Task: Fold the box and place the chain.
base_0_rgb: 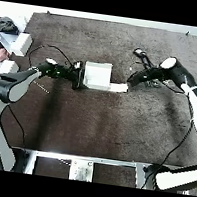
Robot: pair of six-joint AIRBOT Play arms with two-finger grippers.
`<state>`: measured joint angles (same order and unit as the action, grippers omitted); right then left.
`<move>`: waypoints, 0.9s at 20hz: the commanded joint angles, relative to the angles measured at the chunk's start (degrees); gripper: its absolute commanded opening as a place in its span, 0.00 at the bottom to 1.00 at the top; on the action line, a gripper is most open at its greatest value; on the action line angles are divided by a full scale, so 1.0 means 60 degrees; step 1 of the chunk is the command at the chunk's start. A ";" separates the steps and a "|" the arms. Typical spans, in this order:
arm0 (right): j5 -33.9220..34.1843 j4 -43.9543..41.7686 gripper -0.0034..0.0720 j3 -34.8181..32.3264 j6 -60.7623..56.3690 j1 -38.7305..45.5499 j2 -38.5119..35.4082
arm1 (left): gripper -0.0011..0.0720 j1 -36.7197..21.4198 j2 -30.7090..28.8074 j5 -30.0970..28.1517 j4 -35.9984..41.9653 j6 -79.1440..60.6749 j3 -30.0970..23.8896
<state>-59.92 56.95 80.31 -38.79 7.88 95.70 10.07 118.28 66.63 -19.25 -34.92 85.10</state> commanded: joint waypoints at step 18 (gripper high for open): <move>-0.1086 -0.4586 0.07 -0.0696 -0.0943 0.0692 0.1851 | 0.25 -0.0007 0.0000 0.0004 -0.0004 0.0015 0.0000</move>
<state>-63.05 39.07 76.12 -47.86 12.12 106.19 10.09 118.28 66.70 -19.27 -34.85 85.10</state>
